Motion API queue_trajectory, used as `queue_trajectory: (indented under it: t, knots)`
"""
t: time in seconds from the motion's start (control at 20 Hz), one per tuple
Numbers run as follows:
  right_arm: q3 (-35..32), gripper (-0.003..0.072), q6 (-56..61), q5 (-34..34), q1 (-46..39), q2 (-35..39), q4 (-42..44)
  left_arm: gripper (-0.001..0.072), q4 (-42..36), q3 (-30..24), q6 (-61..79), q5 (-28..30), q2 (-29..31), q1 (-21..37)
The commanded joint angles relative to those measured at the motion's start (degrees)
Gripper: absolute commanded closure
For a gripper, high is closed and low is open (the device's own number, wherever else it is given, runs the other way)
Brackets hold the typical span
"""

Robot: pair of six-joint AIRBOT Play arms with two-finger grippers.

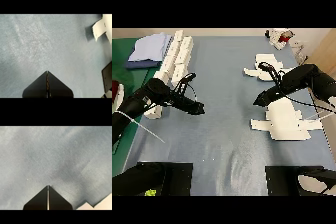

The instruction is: Fold the box.

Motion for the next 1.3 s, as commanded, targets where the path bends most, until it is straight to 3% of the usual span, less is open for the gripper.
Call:
queue_trajectory:
  t: [0.0, 0.8, 1.0, 1.25]
  knots:
    - [0.1, 0.0683, 0.0, 0.0, 0.0, 0.0, 0.0, 0.0698, 0.0, 0.0, 0.0, 0.0, 0.0, 0.0]
    - [0.0, 0.0683, 0.9, 0.0, 0.0, -0.1, 1.3, 0.0698, 0.0, 0.0, 0.0, 0.0, 0.0, 0.0]
    - [0.1, 0.0682, 26.0, 2.2, 0.4, 0.0, 2.6, 0.0698, 0.0, 0.0, 0.0, 1.1, 0.0, 0.0]
    - [0.4, 0.0663, 45.8, 5.8, -0.1, -0.1, 0.0, 0.0698, -2.7, 0.0, 0.0, 1.3, 0.0, 0.0]
